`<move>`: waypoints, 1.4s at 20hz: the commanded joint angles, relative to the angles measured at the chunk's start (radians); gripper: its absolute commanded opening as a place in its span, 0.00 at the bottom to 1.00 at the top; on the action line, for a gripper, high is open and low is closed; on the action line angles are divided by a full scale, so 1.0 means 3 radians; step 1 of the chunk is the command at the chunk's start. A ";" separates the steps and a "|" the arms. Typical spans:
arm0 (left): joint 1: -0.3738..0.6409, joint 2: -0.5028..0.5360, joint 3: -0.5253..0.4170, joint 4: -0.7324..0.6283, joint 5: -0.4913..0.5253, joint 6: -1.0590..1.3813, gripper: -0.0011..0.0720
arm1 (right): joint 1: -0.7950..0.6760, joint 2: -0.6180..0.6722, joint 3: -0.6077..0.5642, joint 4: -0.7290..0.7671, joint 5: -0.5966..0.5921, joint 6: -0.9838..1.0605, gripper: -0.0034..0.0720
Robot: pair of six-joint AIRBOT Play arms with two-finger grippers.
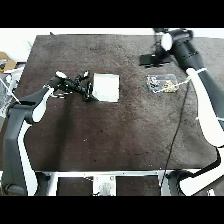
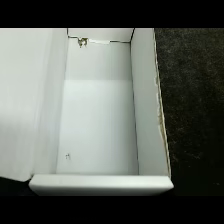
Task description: Fold the box and place the chain.
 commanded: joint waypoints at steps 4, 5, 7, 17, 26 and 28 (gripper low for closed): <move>0.0003 0.0000 0.0003 0.0001 0.0001 0.0001 0.50 | -0.0605 -0.0327 -0.0014 0.0398 0.0224 -0.0441 0.32; 0.0003 0.0000 0.0003 0.0001 0.0003 0.0001 0.50 | -0.0623 -0.0398 -0.0014 0.0436 0.0217 -0.0490 0.32; 0.0003 0.0000 0.0003 0.0001 0.0003 0.0001 0.50 | -0.0638 -0.0520 -0.0014 0.0487 0.0214 -0.0540 0.42; 0.0003 0.0000 0.0003 0.0001 0.0018 0.0001 0.50 | -0.0638 -0.0838 -0.0019 0.0598 0.0205 -0.0628 0.38; 0.0003 0.0000 0.0003 0.0001 0.0018 0.0001 0.50 | -0.0637 -0.0852 -0.0022 0.0673 0.0256 -0.0627 0.23; 0.0003 0.0000 0.0003 0.0001 0.0018 0.0001 0.50 | -0.0637 -0.0852 -0.0023 0.0687 0.0251 -0.0627 0.23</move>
